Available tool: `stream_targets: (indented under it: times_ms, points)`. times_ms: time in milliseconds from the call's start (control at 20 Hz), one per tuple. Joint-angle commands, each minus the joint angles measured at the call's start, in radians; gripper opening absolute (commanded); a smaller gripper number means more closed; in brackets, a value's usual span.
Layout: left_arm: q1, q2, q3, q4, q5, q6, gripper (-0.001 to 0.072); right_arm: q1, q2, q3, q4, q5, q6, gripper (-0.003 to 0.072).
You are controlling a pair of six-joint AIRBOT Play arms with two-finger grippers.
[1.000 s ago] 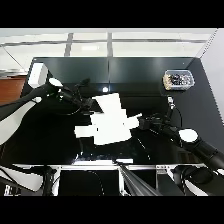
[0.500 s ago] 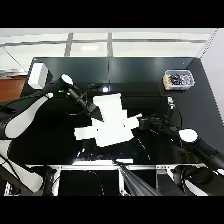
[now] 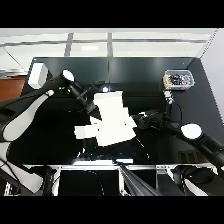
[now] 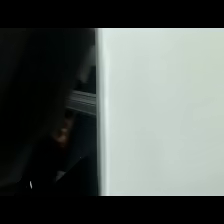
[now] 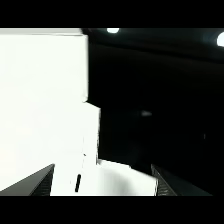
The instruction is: Fold the box and place the chain.
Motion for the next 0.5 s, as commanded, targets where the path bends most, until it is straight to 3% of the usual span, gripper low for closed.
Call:
stream_targets:
  times_ms: [0,100,200,350,450]
  points:
    - [-0.033,0.143,-0.051,0.049,0.100,0.071,0.0025,-0.053,0.018,0.141,-0.480,0.243,0.000,0.0701]
    - [-0.074,0.290,-0.178,-0.010,0.294,0.270,0.0025,-0.054,0.018,0.170,-0.640,0.283,-0.004,0.0700]
    - [-0.116,0.385,-0.292,0.020,0.513,0.468,0.0029,-0.054,0.017,0.170,-0.665,0.283,-0.100,0.0700]
    - [-0.159,0.375,-0.337,0.062,0.605,0.784,0.0029,-0.054,0.017,0.170,-0.664,0.283,-0.262,0.0700]
    - [-0.186,0.337,-0.335,0.063,0.673,0.815,0.0029,-0.054,0.017,0.170,-0.664,0.284,-0.319,0.0700]
